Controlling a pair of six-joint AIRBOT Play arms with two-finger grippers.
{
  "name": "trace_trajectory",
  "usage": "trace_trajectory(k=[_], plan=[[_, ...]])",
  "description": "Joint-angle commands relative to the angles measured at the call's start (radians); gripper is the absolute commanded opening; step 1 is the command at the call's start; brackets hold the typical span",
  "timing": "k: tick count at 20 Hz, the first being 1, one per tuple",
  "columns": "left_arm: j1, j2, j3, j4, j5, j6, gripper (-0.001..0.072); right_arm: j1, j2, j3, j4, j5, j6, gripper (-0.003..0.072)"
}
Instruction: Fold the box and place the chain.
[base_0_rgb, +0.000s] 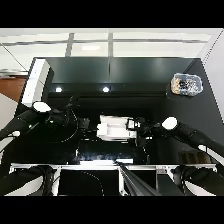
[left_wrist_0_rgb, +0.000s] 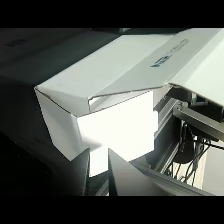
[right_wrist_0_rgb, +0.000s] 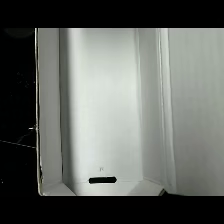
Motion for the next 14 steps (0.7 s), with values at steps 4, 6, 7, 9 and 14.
trace_trajectory(k=[4, 6, 7, 9, 14], plan=[[-0.063, 0.0, 0.006, 0.04, 0.094, -0.029, 0.0148, 0.001, 0.0, 0.0, 0.0, 0.0, 0.0, 0.0473], [-0.109, 0.0, 0.02, 0.105, 0.133, -0.081, 0.0149, 0.001, 0.0, 0.0, 0.0, 0.0, 0.0, 0.0474], [-0.126, 0.0, 0.027, 0.118, 0.145, -0.084, 0.0174, 0.001, 0.0, 0.0, 0.0, 0.0, 0.0, 0.0473], [-0.14, 0.0, 0.04, 0.117, 0.151, -0.084, 0.0203, 0.001, 0.0, 0.0, 0.0, 0.0, 0.0, 0.0474], [-0.143, 0.0, 0.051, 0.119, 0.15, -0.106, 0.0362, 0.001, 0.0, 0.0, 0.0, 0.0, 0.0, 0.0474]])
